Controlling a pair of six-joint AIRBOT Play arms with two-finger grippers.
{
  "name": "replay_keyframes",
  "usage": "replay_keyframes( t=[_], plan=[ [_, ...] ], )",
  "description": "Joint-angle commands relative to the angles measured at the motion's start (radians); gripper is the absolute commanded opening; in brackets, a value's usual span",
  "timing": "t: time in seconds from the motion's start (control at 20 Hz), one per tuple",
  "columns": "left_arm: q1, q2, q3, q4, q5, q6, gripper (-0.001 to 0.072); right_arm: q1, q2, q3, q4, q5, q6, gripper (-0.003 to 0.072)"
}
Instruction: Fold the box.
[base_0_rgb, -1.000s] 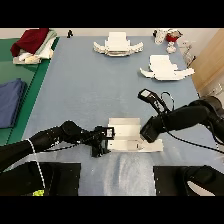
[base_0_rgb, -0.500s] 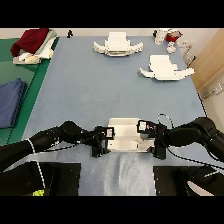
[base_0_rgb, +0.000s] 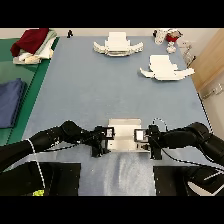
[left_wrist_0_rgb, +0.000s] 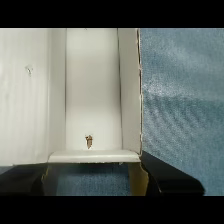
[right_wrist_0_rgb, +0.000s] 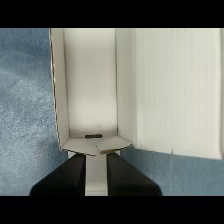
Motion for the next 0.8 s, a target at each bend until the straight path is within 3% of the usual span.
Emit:
replay_keyframes(
  t=[0.0,0.2,0.25,0.35,0.75],
  plan=[
    [0.000,0.000,0.000,0.000,0.000,0.000,0.0528,0.010,-0.004,-0.003,0.054,0.031,-0.049,0.0142],
    [0.000,0.000,0.000,0.000,0.000,0.000,0.0528,0.010,-0.026,-0.003,0.124,0.045,-0.063,0.0142],
    [0.000,0.000,0.000,0.000,0.000,0.000,0.0528,0.010,-0.034,-0.003,0.134,0.047,-0.063,0.0175],
    [0.000,0.000,0.000,0.001,0.000,0.000,0.0528,0.010,-0.043,-0.003,0.142,0.051,-0.059,0.0510],
    [0.000,0.000,0.000,0.000,0.000,0.000,0.0528,0.010,-0.033,-0.003,0.119,0.040,0.018,0.0507]
  ],
)
